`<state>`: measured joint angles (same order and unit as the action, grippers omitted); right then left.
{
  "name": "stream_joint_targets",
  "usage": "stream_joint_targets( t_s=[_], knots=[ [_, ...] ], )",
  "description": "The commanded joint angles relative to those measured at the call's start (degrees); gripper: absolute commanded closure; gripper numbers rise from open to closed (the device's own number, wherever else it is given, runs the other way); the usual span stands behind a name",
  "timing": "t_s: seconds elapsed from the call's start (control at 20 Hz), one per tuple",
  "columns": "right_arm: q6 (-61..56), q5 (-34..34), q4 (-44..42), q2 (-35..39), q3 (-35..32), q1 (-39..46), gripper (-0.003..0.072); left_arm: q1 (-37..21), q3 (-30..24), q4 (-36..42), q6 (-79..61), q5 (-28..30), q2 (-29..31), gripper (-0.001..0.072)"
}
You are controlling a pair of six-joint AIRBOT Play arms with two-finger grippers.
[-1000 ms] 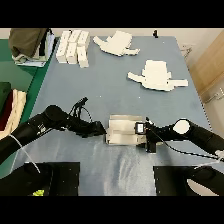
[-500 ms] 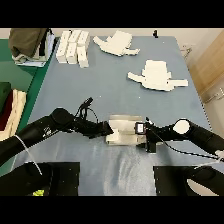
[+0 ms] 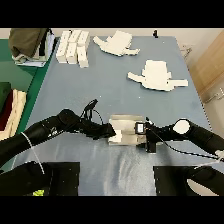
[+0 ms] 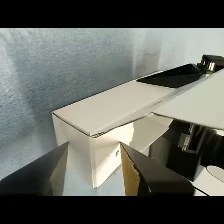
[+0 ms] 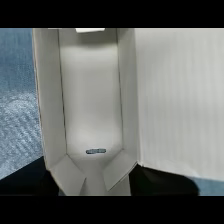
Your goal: Fold the box.
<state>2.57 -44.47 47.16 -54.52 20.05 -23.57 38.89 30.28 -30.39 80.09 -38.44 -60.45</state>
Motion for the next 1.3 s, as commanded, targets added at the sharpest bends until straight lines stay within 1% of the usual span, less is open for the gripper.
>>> stream_joint_targets(
  t_s=[0.0,0.2,0.3,0.45,0.65,0.8,0.9,0.95,1.0,1.1,1.15,1.2,1.25],
  knots=[
    [-0.02,0.0,0.0,-0.04,0.0,0.02,0.0177,2.78,3.41,-10.36,11.54,0.39,-0.35,0.0249],
    [-0.02,0.0,0.0,-0.04,0.0,0.02,0.0177,8.31,8.83,-33.14,36.94,-2.27,-1.22,0.025],
    [0.0,0.0,0.0,-0.04,0.0,0.02,0.0177,10.91,11.58,-40.09,44.22,-5.6,-3.15,0.0249],
    [0.0,0.02,0.0,-0.04,0.0,0.02,0.0177,14.73,16.28,-47.12,50.93,-11.56,-8.0,0.025],
    [0.0,0.0,0.0,-0.04,0.0,0.02,0.0177,19.28,22.99,-55.65,59.45,-16.72,-14.1,0.025],
    [0.0,0.0,0.0,-0.04,0.0,0.02,0.0177,21.9,27.3,-58.29,62.58,-20.76,-18.69,0.0251],
    [-0.02,0.02,0.0,-0.04,0.0,0.02,0.0177,22.95,29.11,-59.12,63.8,-22.73,-21.16,0.0252],
    [0.0,0.02,0.0,-0.04,0.0,0.02,0.0177,23.28,29.57,-59.84,64.65,-23.78,-21.92,0.0324],
    [-0.02,0.02,0.0,-0.04,0.0,0.02,0.0177,23.5,29.66,-60.08,65.11,-24.11,-22.34,0.0346],
    [-0.02,0.0,0.0,-0.04,0.0,0.02,0.0177,23.65,29.66,-60.08,65.46,-24.11,-22.43,0.035],
    [0.0,0.0,0.0,-0.04,0.0,0.02,0.0177,23.65,29.66,-60.08,65.42,-24.11,-22.43,0.0474],
    [0.0,0.0,0.0,-0.04,0.0,0.02,0.0177,23.67,29.66,-60.08,65.11,-23.87,-22.43,0.0691],
    [0.0,0.0,0.0,-0.04,0.0,0.02,0.0177,23.93,29.66,-60.08,65.24,-23.47,-22.43,0.0692]
  ],
)
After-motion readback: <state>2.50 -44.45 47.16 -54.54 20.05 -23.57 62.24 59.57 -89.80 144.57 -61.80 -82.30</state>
